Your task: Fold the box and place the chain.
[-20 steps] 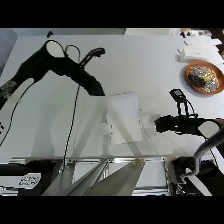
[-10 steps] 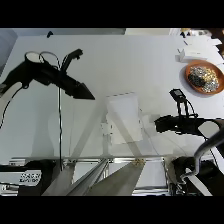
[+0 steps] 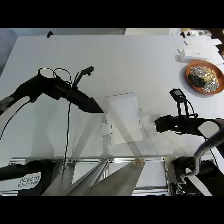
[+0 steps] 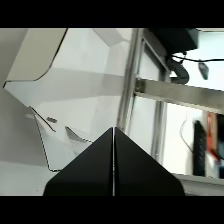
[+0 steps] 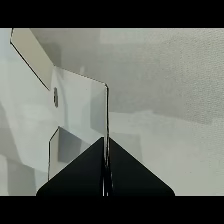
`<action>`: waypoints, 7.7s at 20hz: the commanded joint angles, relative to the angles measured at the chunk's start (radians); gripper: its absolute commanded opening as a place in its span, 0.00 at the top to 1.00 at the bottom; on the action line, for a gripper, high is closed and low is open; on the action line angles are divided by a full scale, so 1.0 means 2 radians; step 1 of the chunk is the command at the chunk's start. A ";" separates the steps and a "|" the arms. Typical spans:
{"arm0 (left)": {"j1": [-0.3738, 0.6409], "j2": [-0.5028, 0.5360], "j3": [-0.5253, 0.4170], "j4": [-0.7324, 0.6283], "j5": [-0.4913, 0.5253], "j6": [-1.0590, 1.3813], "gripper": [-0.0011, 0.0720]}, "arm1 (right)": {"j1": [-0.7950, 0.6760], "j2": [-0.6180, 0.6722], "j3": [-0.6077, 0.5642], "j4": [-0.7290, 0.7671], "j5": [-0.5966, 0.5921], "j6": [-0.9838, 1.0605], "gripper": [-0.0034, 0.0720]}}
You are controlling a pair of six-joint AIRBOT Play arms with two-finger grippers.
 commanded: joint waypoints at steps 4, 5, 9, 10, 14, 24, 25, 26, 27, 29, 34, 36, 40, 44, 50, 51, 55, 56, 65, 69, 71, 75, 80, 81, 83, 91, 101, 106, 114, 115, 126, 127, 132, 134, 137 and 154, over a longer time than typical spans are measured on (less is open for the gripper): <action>-0.060 0.145 -0.094 0.086 0.215 0.005 0.93 | 0.001 0.000 0.000 -0.001 -0.001 0.000 0.93; -0.060 0.138 -0.100 0.084 0.221 0.028 0.70 | 0.001 0.000 0.000 -0.001 -0.001 0.000 0.93; -0.059 0.078 -0.100 0.020 0.254 0.114 0.23 | 0.001 0.000 0.000 -0.001 -0.001 -0.001 0.93; -0.059 0.058 -0.099 -0.006 0.257 0.138 0.23 | 0.001 0.000 0.000 -0.001 -0.001 -0.001 0.93; -0.058 -0.023 -0.094 -0.071 0.250 0.195 0.23 | 0.001 0.000 0.000 -0.001 -0.001 -0.001 0.93; -0.060 -0.089 -0.047 -0.125 0.154 0.256 0.40 | 0.001 0.000 0.000 -0.001 -0.001 0.000 0.92; -0.060 -0.089 -0.047 -0.124 0.150 0.257 0.42 | 0.001 0.000 0.000 -0.001 -0.001 0.000 0.92; -0.060 -0.089 -0.047 -0.124 0.149 0.257 0.42 | 0.001 0.000 0.000 -0.001 -0.001 0.000 0.92; -0.060 -0.089 -0.047 -0.124 0.149 0.259 0.51 | 0.001 0.000 0.000 -0.001 -0.001 0.000 0.92; -0.060 -0.089 -0.047 -0.124 0.149 0.267 0.78 | 0.001 0.000 0.000 -0.001 -0.001 0.000 0.92; -0.060 -0.086 -0.047 -0.114 0.158 0.315 0.98 | 0.001 0.000 0.000 0.002 0.003 0.000 0.92; -0.060 -0.081 -0.047 -0.116 0.162 0.348 0.98 | 0.001 0.000 0.000 0.008 0.002 0.000 0.91; -0.062 -0.061 -0.046 -0.109 0.170 0.356 0.98 | 0.001 0.004 0.020 0.014 0.006 -0.001 0.26; -0.103 -0.047 -0.032 -0.008 0.170 0.356 0.98 | 0.000 0.030 0.072 -0.005 0.018 -0.001 0.26; -0.168 -0.047 -0.025 -0.009 0.301 0.407 0.98 | 0.001 0.058 0.095 -0.053 0.033 -0.001 0.26; -0.170 -0.047 -0.025 -0.026 0.310 0.412 0.98 | 0.001 0.057 0.095 -0.053 0.041 0.000 0.26; -0.169 -0.050 -0.025 -0.044 0.314 0.416 0.98 | 0.001 0.057 0.095 -0.053 0.051 0.000 0.26; -0.169 -0.054 -0.025 -0.044 0.314 0.416 0.98 | 0.001 0.057 0.095 -0.053 0.052 0.000 0.26; -0.169 -0.085 -0.025 -0.048 0.310 0.416 0.98 | 0.001 0.056 0.095 -0.053 0.054 -0.001 0.26; -0.169 -0.089 -0.025 -0.049 0.309 0.416 0.98 | 0.001 0.056 0.094 -0.053 0.054 -0.001 0.26; -0.169 -0.089 -0.025 -0.049 0.310 0.416 0.98 | 0.001 0.056 0.094 -0.053 0.054 -0.001 0.26; -0.169 -0.088 -0.025 -0.049 0.307 0.416 0.97 | 0.001 0.056 0.094 -0.053 0.056 -0.001 0.26; -0.169 -0.088 -0.025 -0.049 0.308 0.416 0.97 | 0.001 0.056 0.091 -0.048 0.074 -0.072 0.53; -0.169 -0.088 -0.025 -0.049 0.308 0.416 0.97 | 0.001 0.056 0.086 -0.037 0.075 -0.103 0.65; -0.169 -0.088 -0.025 -0.049 0.308 0.416 0.97 | 0.001 0.051 0.073 0.004 0.075 -0.188 0.75; -0.169 -0.088 -0.025 -0.049 0.308 0.416 0.97 | 0.001 0.034 0.041 0.089 0.133 -0.359 0.92; -0.169 -0.088 -0.025 -0.049 0.308 0.416 0.97 | 0.138 0.090 -0.048 -0.032 -0.062 -0.449 0.02; -0.169 -0.088 -0.025 -0.049 0.307 0.416 0.97 | 0.182 0.122 -0.090 -0.035 -0.080 -0.444 0.03; -0.169 -0.088 -0.025 -0.049 0.304 0.416 0.97 | 0.190 0.065 -0.133 -0.086 -0.136 -0.444 0.03; -0.169 -0.088 -0.025 -0.049 0.304 0.416 0.97 | 0.190 0.054 -0.133 -0.094 -0.144 -0.444 0.03; -0.169 -0.088 -0.025 -0.049 0.304 0.416 0.97 | 0.190 0.042 -0.128 -0.090 -0.169 -0.444 0.03; -0.169 -0.088 -0.025 -0.049 0.304 0.416 0.97 | 0.190 0.045 -0.122 -0.087 -0.166 -0.444 0.03; -0.169 -0.088 -0.025 -0.049 0.304 0.416 0.97 | 0.189 0.047 -0.095 -0.080 -0.157 -0.448 0.03; -0.169 -0.088 -0.025 -0.049 0.304 0.416 0.97 | 0.177 0.047 -0.084 -0.076 -0.156 -0.450 0.03; -0.169 -0.088 -0.025 -0.049 0.304 0.416 0.97 | 0.138 0.046 -0.076 -0.064 -0.155 -0.453 0.03; -0.169 -0.088 -0.025 -0.049 0.304 0.416 0.97 | 0.037 -0.050 -0.034 0.095 -0.127 -0.632 0.03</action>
